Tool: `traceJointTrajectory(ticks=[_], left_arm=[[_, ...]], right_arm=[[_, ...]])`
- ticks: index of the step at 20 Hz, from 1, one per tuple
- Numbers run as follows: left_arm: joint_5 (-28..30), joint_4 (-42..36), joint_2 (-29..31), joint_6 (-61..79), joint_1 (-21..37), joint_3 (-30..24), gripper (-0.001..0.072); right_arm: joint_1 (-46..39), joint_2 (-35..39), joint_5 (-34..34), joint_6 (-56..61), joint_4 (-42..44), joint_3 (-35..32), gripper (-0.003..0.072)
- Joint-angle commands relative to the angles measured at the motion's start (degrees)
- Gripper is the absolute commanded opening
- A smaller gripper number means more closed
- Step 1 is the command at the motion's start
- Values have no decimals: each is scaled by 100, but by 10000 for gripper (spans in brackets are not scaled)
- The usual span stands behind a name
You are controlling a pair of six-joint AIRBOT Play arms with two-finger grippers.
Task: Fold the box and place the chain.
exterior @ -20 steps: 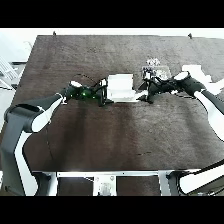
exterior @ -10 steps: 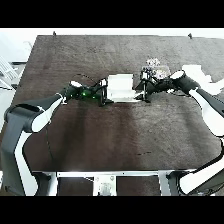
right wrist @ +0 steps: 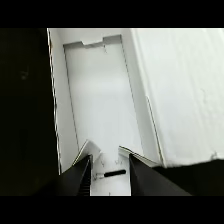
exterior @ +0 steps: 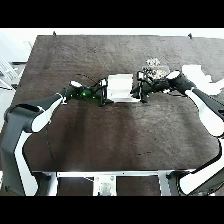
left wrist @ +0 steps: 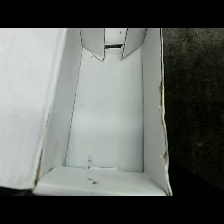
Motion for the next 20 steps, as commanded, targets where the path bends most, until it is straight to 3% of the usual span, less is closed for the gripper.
traceJointTrajectory(ticks=[1, 3, 5, 6, 8, 14, 15, 17, 20], left_arm=[[4, 0, -4, 0, 4, 2, 289], [4, 0, -4, 0, 7, 2, 289], [4, 0, -4, 0, 7, 2, 289], [2, 0, -4, 0, 4, 2, 289], [4, -2, -4, 0, 7, 2, 289], [4, 0, -4, -2, 7, 2, 289], [4, 0, -4, -2, 7, 2, 288], [4, 0, -4, -2, 7, 2, 289], [4, 0, -4, 0, 7, 2, 289]], right_arm=[[116, -37, 22, -4, 138, 4, 341], [116, -92, -98, -4, 131, 4, 391], [92, -107, -302, -4, 127, 4, 574], [87, -107, -343, -33, 129, 4, 575], [90, -107, -341, -280, 127, 4, 679], [81, -79, -275, 17, 63, 4, 675], [66, -55, -269, 111, -76, 4, 627], [50, 37, -33, 444, -629, 22, 329], [-50, 302, 503, 992, -1394, 22, 140]])
